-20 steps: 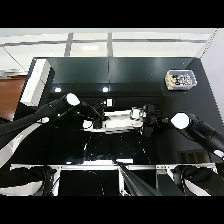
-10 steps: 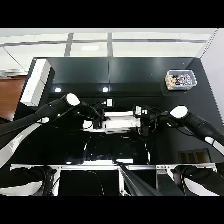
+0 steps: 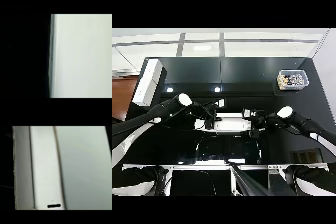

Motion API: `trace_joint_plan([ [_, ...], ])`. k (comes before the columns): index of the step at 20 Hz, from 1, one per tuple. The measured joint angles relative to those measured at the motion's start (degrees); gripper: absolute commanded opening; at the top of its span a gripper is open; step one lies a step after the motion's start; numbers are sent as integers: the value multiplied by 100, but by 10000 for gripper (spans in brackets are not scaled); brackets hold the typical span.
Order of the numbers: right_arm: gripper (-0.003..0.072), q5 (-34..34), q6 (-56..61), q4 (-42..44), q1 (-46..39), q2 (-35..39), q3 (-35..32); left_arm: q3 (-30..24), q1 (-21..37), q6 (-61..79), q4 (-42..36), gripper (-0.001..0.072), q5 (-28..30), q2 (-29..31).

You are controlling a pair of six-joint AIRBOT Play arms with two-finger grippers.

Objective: Fold the box and place the chain.

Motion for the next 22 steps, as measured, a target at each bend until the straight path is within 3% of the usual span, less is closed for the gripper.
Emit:
trace_joint_plan([
  [12, 709, -151, 415, -393, 146, -74, 44, 0, 0, -11, -2, 25, 4, 0],
  [13, 575, -162, 433, -402, 153, -79, 44, 0, 0, -9, 0, 25, 4, 0],
  [14, 534, -197, 446, -417, 157, -83, 46, 0, 0, -9, -2, 25, 4, 0],
  [16, 533, -190, 470, -439, 164, -83, 48, 0, 0, -9, 0, 26, 11, 0],
  [17, 533, -190, 479, -448, 164, -83, 48, 0, 0, -9, -2, 82, 9, 0],
  [19, 531, -164, 481, -466, 164, -83, 48, 0, 4, -28, 22, 526, 9, 31],
  [20, 417, -162, 481, -476, 164, -83, 48, 0, 20, -57, 44, 591, -94, 103],
  [22, 394, -157, 483, -481, 164, -83, 48, 0, 85, -400, 212, 632, -317, 343],
])
